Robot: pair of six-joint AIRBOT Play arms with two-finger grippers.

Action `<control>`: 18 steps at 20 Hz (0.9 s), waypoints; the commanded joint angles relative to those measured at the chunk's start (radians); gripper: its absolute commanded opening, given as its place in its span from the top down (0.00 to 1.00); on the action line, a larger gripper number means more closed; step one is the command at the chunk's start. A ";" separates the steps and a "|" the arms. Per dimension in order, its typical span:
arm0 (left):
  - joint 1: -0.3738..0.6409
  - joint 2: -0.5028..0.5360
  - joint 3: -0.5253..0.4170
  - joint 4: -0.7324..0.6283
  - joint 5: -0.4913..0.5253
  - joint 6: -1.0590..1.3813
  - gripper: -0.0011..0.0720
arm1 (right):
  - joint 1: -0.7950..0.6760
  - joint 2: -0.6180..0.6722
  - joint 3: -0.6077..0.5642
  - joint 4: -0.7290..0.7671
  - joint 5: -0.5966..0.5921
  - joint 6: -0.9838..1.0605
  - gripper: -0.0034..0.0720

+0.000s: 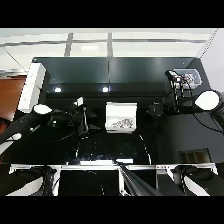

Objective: Fold the box and place the chain.

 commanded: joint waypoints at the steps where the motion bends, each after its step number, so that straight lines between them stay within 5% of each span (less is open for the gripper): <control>1: -0.044 -0.073 0.087 0.076 0.048 0.173 0.01 | 0.001 0.000 0.000 0.000 -0.003 0.003 0.57; 4: -0.059 -0.115 0.129 0.217 0.048 0.150 0.01 | 0.001 0.000 0.000 0.000 -0.003 0.003 0.57; 18: -0.124 -0.164 0.145 0.106 0.048 0.137 0.01 | 0.001 0.000 0.000 0.000 -0.020 0.003 0.58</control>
